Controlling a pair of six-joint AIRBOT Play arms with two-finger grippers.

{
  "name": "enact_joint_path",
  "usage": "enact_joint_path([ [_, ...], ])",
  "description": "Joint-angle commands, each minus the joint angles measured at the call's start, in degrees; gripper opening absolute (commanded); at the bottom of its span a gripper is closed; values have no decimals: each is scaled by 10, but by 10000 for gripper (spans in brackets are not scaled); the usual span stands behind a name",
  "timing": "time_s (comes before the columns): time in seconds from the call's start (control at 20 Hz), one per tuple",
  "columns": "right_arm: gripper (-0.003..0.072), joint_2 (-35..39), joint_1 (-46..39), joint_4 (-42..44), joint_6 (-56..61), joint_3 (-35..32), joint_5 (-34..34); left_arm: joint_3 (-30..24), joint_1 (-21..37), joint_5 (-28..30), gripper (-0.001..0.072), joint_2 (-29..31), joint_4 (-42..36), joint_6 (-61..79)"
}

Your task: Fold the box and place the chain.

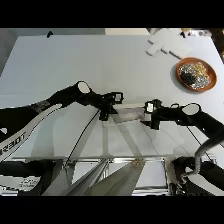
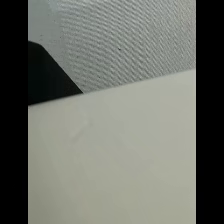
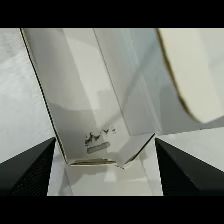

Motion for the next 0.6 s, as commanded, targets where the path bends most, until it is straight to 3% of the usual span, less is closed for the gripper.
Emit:
enact_joint_path([
  [0.0, 683, -26, -12, 20, -67, 9, 33, 0, 0, 2, 12, 0, 0, 1],
  [0.25, 683, -51, -11, 70, -111, 9, 55, 0, 0, 2, 11, 0, 0, 1],
  [0.55, 664, -72, -11, 70, -108, 9, 79, 0, 0, 2, 12, 0, 0, 1],
])
